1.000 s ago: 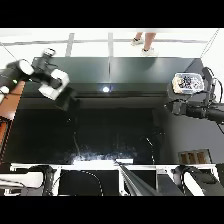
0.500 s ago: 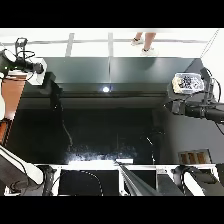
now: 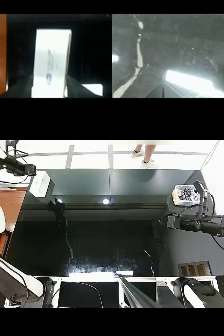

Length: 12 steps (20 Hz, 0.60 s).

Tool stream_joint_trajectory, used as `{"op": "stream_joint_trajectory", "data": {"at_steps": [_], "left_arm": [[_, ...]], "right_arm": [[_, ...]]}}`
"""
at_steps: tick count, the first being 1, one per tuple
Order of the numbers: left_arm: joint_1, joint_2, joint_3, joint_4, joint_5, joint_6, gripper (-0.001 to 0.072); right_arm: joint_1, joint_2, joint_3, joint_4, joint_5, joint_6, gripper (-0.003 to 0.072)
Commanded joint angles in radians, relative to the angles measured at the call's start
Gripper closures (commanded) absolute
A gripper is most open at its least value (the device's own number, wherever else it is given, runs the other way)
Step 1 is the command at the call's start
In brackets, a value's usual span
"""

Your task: Fold the box and place the chain.

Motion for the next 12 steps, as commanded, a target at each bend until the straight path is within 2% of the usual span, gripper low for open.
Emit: {"op": "stream_joint_trajectory", "data": {"at_steps": [1, 2, 3, 4, 6, 8, 9, 11, 12], "left_arm": [[-0.001, 0.116, -0.1, -0.085, -0.338, -0.083, 0.0689], [-0.006, 0.155, -0.179, -0.157, -0.395, -0.083, 0.069], [-0.019, 0.211, -0.277, -0.226, -0.401, -0.078, 0.069], [-0.041, 0.284, -0.387, -0.277, -0.348, -0.062, 0.069], [-0.103, 0.496, -0.674, -0.353, -0.113, -0.031, 0.0689], [-0.18, 0.747, -1.001, -0.425, 0.158, 0.053, 0.0689], [-0.221, 0.875, -1.17, -0.444, 0.288, 0.077, 0.0689], [-0.279, 1.094, -1.451, -0.447, 0.484, 0.13, 0.0686], [-0.282, 1.181, -1.548, -0.44, 0.525, 0.182, 0.0686]], "right_arm": [[0.015, 0.0, 0.0, -0.032, -0.019, 0.002, 0.0676], [0.015, 0.0, 0.0, -0.053, -0.018, 0.002, 0.0675], [0.015, 0.0, 0.0, -0.072, -0.012, 0.002, 0.0675], [0.015, 0.0, 0.0, -0.098, -0.005, 0.002, 0.0676], [0.015, 0.003, 0.0, -0.155, -0.008, 0.002, 0.0677], [0.015, 0.004, -0.002, -0.238, -0.055, 0.002, 0.0677], [0.015, 0.004, -0.011, -0.269, -0.117, 0.002, 0.0677], [0.015, 0.004, -0.072, -0.277, -0.299, -0.025, 0.0677], [0.015, 0.004, -0.121, -0.275, -0.393, -0.056, 0.0677]]}}
